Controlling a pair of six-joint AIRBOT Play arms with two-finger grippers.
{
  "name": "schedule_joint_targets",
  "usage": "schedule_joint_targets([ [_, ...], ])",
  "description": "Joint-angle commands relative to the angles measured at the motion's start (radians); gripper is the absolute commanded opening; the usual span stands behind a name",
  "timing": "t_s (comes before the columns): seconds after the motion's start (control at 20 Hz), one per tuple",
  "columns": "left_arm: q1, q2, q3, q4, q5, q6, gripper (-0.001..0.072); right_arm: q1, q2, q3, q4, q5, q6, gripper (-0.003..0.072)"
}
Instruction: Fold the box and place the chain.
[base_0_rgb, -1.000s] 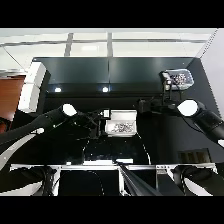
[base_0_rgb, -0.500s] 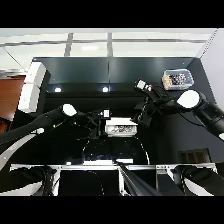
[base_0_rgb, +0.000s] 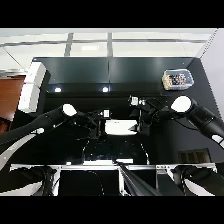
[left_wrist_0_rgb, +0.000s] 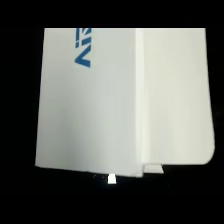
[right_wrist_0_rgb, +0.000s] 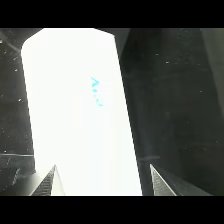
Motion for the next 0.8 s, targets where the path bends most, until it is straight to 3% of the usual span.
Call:
schedule_joint_targets([
  [0.0,0.0,-0.001,0.001,0.0,0.0,0.0,0.0354,0.003,-0.002,-0.014,0.019,-0.006,-0.024,0.07],
  [0.05,0.0,-0.001,0.001,0.0,0.0,0.0,0.0354,0.003,-0.002,-0.014,0.026,-0.006,-0.024,0.0649],
  [0.2,0.0,-0.001,0.001,0.0,0.0,0.0,0.0354,0.003,-0.002,-0.014,0.026,0.0,-0.019,0.0232],
  [0.75,0.0,-0.001,0.001,0.0,0.0,0.0,0.0354,0.003,-0.002,-0.015,0.022,0.022,-0.011,0.0213],
])
